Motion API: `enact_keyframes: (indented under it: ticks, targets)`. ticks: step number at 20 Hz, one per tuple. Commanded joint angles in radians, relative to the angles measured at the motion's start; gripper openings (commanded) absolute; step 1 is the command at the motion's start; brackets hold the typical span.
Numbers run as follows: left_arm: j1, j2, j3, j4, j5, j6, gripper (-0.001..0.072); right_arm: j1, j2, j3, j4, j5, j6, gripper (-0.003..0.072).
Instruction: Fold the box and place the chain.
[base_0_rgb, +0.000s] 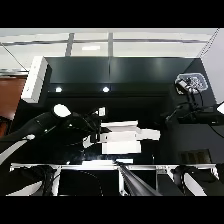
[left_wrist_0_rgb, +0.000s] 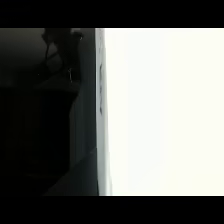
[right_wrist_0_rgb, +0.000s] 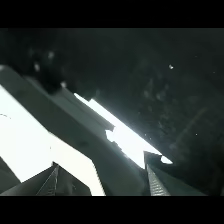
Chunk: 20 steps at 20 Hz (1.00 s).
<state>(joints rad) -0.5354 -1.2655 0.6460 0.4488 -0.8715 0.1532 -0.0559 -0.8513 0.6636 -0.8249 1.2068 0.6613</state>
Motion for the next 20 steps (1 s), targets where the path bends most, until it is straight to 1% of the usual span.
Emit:
enact_keyframes:
  ticks: [1, 4, 6, 7, 9, 12, 14, 16, 19, 20]
  targets:
    - [-0.012, -0.068, -0.005, 0.016, 0.071, 0.080, 0.0023, 0.071, 0.001, 0.003, -0.087, -0.047, -0.015, 0.0647]
    - [-0.012, -0.087, 0.013, 0.083, 0.096, 0.061, 0.0023, 0.102, 0.001, 0.003, -0.127, -0.112, -0.015, 0.0647]
    - [-0.012, -0.091, 0.014, 0.158, 0.119, 0.051, 0.0022, 0.102, 0.001, 0.003, -0.125, -0.162, -0.014, 0.0647]
    - [-0.012, -0.099, 0.014, 0.183, 0.124, 0.033, 0.0022, 0.102, 0.001, 0.003, -0.112, -0.166, -0.014, 0.0647]
    - [-0.012, -0.098, 0.015, 0.179, 0.131, 0.018, 0.0023, 0.102, 0.001, 0.003, -0.064, -0.164, -0.014, 0.0647]
    - [-0.011, -0.098, 0.015, 0.176, 0.131, 0.018, 0.0024, 0.102, 0.000, -0.006, -0.066, -0.148, -0.032, 0.0647]
    - [-0.011, -0.098, 0.015, 0.176, 0.130, 0.018, 0.0023, 0.109, 0.000, -0.052, -0.064, -0.132, -0.119, 0.0647]
    - [-0.011, -0.098, 0.015, 0.176, 0.130, 0.018, 0.0024, 0.145, 0.000, -0.129, -0.063, -0.137, -0.212, 0.0647]
    - [-0.011, -0.098, 0.015, 0.176, 0.130, 0.018, 0.0024, 0.258, -0.002, -0.231, -0.076, -0.147, -0.403, 0.0647]
    - [-0.011, -0.098, 0.015, 0.176, 0.130, 0.018, 0.0024, 0.301, -0.008, -0.247, -0.077, -0.165, -0.417, 0.0646]
